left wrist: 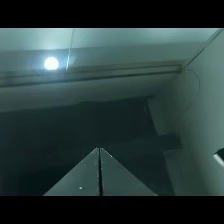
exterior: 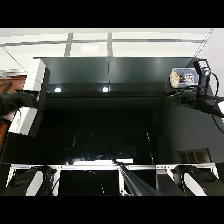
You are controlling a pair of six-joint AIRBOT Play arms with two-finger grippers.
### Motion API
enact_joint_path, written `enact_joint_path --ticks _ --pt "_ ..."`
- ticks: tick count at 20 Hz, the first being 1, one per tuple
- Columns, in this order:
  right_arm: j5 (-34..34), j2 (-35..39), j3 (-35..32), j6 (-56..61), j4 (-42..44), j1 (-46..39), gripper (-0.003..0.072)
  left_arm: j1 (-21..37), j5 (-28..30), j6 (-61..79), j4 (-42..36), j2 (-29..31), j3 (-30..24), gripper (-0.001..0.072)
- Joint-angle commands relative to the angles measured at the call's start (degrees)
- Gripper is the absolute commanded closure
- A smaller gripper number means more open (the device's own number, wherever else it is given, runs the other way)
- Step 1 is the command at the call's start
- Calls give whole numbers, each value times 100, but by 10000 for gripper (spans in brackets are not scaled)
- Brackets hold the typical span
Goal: Fold the box and place the chain.
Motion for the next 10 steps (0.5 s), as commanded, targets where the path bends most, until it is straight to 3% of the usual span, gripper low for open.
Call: enact_joint_path --ticks 1,10 --pt "-765 -33 -72 -50 -870 70 671 -483 896 87 4 592 -1019 683" --pt "-616 -33 -72 -52 -866 74 671 -479 892 72 -2 590 -1034 683"
